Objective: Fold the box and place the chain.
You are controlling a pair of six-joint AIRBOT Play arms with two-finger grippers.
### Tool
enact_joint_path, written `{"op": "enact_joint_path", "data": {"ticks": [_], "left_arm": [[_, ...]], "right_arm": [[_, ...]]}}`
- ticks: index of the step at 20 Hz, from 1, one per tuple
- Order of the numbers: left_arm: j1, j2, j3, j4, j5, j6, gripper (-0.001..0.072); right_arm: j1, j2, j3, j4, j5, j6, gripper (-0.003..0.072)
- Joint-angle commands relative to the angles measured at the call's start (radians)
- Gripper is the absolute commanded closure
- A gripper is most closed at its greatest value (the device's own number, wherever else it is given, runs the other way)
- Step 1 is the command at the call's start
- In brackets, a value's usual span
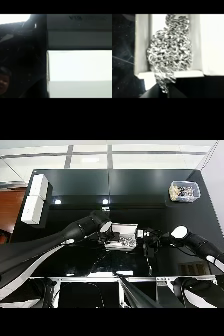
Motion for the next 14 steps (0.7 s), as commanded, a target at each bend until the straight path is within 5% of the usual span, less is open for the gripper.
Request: {"op": "enact_joint_path", "data": {"ticks": [1, 4, 7, 10, 12, 14], "left_arm": [[0.000, 0.000, 0.000, -0.003, 0.003, -0.001, 0.0681], [0.000, 0.000, 0.000, -0.003, 0.004, -0.001, 0.0681], [0.000, 0.000, 0.000, -0.003, 0.004, -0.001, 0.0681], [0.000, 0.000, 0.000, -0.003, 0.004, -0.001, 0.0681], [0.000, -0.002, 0.000, -0.003, 0.008, -0.001, 0.0681], [0.000, -0.004, 0.000, -0.003, 0.009, -0.002, 0.0681]], "right_arm": [[0.001, 0.013, 0.005, -0.056, -0.017, 0.114, 0.0668], [-0.030, 0.132, 0.022, -0.212, -0.011, 0.446, 0.0669], [-0.067, 0.304, 0.097, -0.361, 0.126, 0.762, 0.0668], [-0.070, 0.410, 0.153, -0.098, 0.186, 0.879, 0.0668], [-0.064, 0.397, 0.152, 0.169, 0.158, 0.878, 0.0667], [-0.037, 0.358, 0.152, 0.253, 0.124, 0.887, 0.0655]]}}
